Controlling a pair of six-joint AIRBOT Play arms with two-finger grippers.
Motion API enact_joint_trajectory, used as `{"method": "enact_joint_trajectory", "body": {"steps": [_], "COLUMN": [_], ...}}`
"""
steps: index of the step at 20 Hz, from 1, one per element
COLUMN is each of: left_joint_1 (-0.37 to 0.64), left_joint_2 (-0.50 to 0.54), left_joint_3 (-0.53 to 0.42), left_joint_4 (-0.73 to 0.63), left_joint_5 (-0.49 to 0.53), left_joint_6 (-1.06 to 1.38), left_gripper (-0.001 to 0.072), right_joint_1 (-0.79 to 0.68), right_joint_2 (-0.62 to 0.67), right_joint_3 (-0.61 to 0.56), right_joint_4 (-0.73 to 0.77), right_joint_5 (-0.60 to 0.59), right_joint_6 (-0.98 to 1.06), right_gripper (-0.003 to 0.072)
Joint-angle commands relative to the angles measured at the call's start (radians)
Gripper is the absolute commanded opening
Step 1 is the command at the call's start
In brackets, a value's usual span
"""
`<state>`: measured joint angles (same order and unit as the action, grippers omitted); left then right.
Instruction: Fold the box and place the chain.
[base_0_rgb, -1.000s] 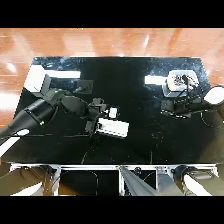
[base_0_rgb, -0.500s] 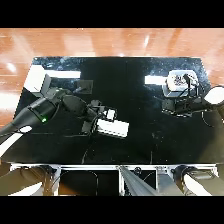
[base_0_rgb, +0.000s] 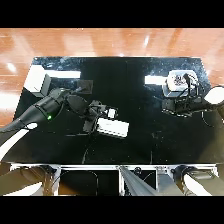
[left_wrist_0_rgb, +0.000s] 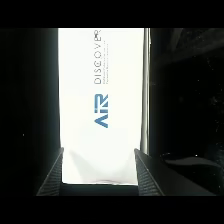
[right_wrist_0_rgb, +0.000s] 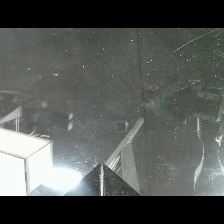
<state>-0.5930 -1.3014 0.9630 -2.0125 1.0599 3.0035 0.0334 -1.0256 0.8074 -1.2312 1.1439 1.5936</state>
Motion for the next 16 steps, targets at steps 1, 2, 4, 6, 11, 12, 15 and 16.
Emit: {"method": "enact_joint_trajectory", "body": {"steps": [1,2,4,6,11,12,15,16], "left_joint_1": [0.001,0.001,0.001,0.001,0.001,0.001,0.001,0.001], "left_joint_2": [-0.011,-0.011,-0.011,-0.011,-0.011,-0.011,-0.011,-0.011], "left_joint_3": [0.0,0.0,0.0,0.0,0.0,0.0,0.0,0.0], "left_joint_4": [0.002,0.006,0.016,0.015,0.013,0.011,0.002,-0.005], "left_joint_5": [-0.027,-0.038,-0.04,-0.031,-0.012,-0.006,0.009,0.01], "left_joint_6": [0.0,0.0,0.0,0.0,0.0,0.0,0.0,0.0], "left_gripper": [0.054,0.054,0.054,0.054,0.054,0.054,0.054,0.054], "right_joint_1": [0.0,0.0,0.0,0.0,0.0,0.0,0.0,0.0], "right_joint_2": [0.0,0.0,0.0,0.0,0.0,0.0,0.0,0.0], "right_joint_3": [0.0,0.0,0.0,0.0,0.0,0.0,0.0,0.0], "right_joint_4": [0.0,0.0,0.0,0.0,0.0,0.0,0.0,0.0], "right_joint_5": [-0.002,-0.002,-0.002,-0.002,-0.002,-0.002,-0.002,-0.002], "right_joint_6": [0.0,0.0,0.0,-0.001,-0.001,-0.001,-0.001,-0.001], "right_gripper": [0.0032,0.0032,0.0032,0.0032,0.0032,0.0032,0.0032,0.0032]}}
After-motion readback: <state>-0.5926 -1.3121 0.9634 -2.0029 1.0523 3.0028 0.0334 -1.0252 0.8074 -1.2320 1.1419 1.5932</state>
